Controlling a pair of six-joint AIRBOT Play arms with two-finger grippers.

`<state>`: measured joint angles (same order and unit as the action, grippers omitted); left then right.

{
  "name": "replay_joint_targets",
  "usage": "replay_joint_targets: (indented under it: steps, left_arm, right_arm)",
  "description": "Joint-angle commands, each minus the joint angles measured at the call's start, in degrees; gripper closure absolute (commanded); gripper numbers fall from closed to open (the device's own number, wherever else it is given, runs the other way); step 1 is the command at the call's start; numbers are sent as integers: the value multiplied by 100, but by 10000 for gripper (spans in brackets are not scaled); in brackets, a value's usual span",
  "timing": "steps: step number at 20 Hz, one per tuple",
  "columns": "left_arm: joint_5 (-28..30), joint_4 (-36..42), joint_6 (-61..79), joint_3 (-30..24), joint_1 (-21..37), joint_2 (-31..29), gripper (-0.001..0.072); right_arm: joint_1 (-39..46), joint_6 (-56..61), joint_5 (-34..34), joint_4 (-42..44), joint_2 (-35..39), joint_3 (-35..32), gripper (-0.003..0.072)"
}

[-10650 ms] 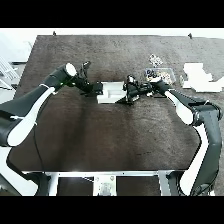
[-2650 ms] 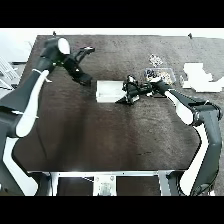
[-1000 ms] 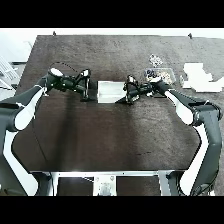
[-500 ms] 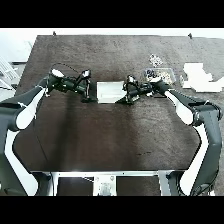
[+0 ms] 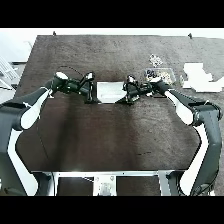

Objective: Fold the box and place the chain.

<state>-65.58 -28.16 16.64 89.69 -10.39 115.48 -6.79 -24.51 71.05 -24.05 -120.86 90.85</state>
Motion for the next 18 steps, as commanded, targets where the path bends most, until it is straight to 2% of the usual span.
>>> replay_joint_targets:
  steps: [1,8,17,18]
  left_arm:
    - [111,-9,35,-2,-52,96,-11]
    - [459,-2,144,-2,-146,175,-11]
    - [490,35,146,-2,-160,175,-11]
    - [490,35,144,-2,-160,173,14]
  right_arm:
    - [-2,2,-2,4,4,0,106]
    - [-2,2,-2,4,4,0,105]
    - [-2,2,-2,4,4,0,105]
    - [-2,2,-2,4,4,0,106]
